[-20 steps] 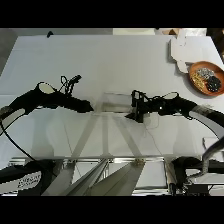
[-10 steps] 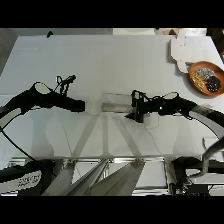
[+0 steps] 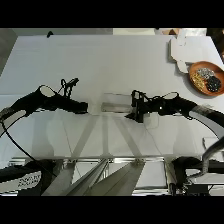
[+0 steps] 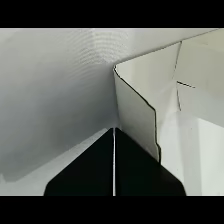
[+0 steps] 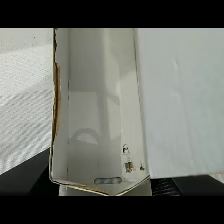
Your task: Fold the box and place the chain.
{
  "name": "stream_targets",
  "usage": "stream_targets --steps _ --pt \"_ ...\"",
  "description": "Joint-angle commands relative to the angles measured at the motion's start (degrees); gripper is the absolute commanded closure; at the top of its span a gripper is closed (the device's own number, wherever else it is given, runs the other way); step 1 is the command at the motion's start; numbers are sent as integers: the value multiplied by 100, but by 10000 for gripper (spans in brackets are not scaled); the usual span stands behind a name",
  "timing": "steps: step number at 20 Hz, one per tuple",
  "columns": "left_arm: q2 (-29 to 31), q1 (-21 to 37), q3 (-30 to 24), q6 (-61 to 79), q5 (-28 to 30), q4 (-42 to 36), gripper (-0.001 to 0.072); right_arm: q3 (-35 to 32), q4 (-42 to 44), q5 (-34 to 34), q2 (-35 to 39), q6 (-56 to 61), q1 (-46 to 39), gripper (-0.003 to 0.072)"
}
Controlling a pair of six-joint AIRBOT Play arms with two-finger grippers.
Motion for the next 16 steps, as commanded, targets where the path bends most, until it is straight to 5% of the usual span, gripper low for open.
stream_targets --steps 1,11,12,14,16 --pt "-4 -35 -7 24 -79 -256 710 4 0 4 4 0 4 325" --pt "15 -31 -7 767 -374 -1217 701 4 0 4 4 0 4 325" --pt "15 -31 -7 872 -400 -1421 687 4 0 4 4 0 4 325" --pt "15 -31 -7 911 -396 -1674 548 4 0 4 4 0 4 325" --pt "15 -28 -7 909 -398 -1683 532 4 0 4 4 0 4 325"
